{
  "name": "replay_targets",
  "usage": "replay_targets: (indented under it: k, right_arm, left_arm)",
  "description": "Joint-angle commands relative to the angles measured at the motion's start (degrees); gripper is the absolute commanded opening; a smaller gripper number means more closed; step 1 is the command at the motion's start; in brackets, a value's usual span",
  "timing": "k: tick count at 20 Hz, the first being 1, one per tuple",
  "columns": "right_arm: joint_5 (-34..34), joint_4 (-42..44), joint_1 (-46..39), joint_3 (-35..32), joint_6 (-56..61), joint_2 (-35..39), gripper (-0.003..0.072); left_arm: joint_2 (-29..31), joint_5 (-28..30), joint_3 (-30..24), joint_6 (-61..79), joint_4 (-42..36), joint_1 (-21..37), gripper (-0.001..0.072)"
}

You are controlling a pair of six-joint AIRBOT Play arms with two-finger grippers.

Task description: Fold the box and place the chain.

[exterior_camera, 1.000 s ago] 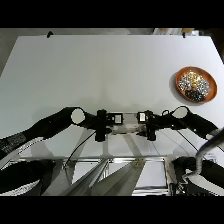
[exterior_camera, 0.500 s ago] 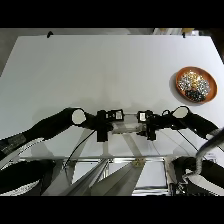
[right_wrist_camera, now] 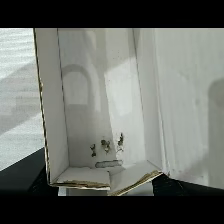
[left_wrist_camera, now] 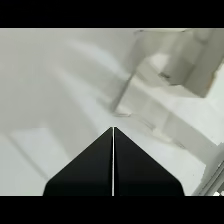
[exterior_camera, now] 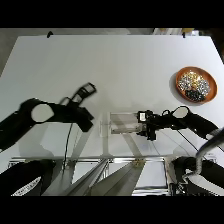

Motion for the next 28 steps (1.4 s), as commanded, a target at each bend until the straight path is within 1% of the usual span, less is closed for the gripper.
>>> replay_targets:
  k: [1, 3, 6, 8, 10, 14, 18, 22, 26, 27, 28]
  right_arm:
    - [0.02, 0.0, 0.0, 0.0, 0.0, 0.04, 0.0433]
    - [0.02, 0.0, 0.0, 0.0, 0.0, 0.04, 0.0433]
    - [0.02, 0.0, 0.0, 0.0, 0.02, 0.04, 0.0433]
    - [0.02, 0.0, 0.0, 0.0, 0.0, 0.04, 0.0433]
    - [0.02, 0.0, 0.0, 0.0, 0.0, 0.04, 0.0433]
    - [0.02, 0.0, 0.0, 0.0, 0.0, 0.04, 0.0433]
    - [0.02, 0.0, 0.0, 0.0, 0.0, 0.04, 0.0433]
    - [0.02, 0.0, 0.0, 0.0, 0.0, 0.04, 0.0433]
    - [0.02, 0.0, 0.0, 0.0, 0.0, 0.04, 0.0433]
    - [0.02, 0.0, 0.0, 0.0, 0.0, 0.04, 0.0433]
    - [0.02, 0.0, 0.0, 0.0, 0.0, 0.04, 0.0433]
  left_arm:
    - [2.91, -6.51, -0.44, -20.83, 7.13, 7.06, 0.0002]
    - [1.22, -5.73, -1.62, -20.94, 5.2, 8.63, 0.0001]
    - [-3.61, -5.64, -3.1, -20.68, -0.72, 8.55, 0.0001]
    - [-6.67, -3.61, -4.81, -20.44, -4.0, 8.48, 0.0001]
    - [-8.94, -1.51, -6.1, -20.46, -5.88, 7.5, 0.0001]
    - [-14.43, -0.31, -6.16, -20.28, -12.61, 5.03, 0.0001]
    - [-19.12, 2.38, -6.14, -19.96, -17.25, 1.27, 0.0001]
    - [-19.39, 5.31, -6.1, -18.4, -21.2, -1.81, 0.0002]
    - [-16.11, 7.08, -6.1, -15.96, -24.04, -3.34, 0.0013]
    - [-14.91, 7.5, -6.1, -15.98, -24.06, -3.82, 0.004]
    - [-13.68, 8.11, -6.1, -16.0, -24.09, -4.31, 0.01]
